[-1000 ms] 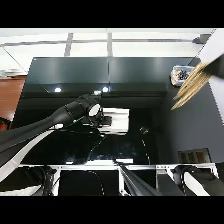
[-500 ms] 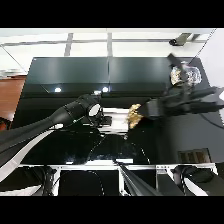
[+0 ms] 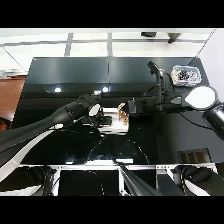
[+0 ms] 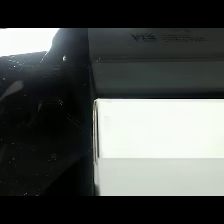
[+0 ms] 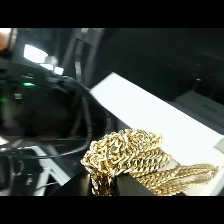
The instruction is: Fold the box and place the chain.
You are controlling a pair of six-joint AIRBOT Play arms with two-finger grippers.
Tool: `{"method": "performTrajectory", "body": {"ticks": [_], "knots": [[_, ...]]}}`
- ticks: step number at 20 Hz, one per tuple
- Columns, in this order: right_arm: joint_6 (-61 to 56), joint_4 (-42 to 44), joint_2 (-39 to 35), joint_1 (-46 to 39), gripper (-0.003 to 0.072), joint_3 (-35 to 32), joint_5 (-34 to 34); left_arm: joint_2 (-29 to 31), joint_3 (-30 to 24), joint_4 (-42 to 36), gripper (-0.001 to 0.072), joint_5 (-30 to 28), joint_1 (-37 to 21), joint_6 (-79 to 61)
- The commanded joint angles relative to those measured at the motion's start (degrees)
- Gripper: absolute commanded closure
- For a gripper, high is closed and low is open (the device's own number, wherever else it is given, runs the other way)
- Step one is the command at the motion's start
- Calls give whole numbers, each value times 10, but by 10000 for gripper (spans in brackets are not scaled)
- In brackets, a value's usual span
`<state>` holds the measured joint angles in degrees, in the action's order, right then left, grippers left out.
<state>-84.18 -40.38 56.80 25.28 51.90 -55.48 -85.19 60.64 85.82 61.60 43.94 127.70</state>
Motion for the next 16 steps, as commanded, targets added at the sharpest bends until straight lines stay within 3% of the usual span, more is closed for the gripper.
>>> {"method": "performTrajectory", "body": {"ticks": [1, 10, 16], "knots": [[-2, -23, 10, 6, 673, -12, 5, 0, 0, 0, 680, 0, 0, 0], [-24, -52, 68, 47, 672, -12, 6, 0, 0, 0, 680, 0, 0, 0], [-48, -86, 68, 42, 672, -12, -78, 0, 0, 0, 680, 0, 0, 0]]}}
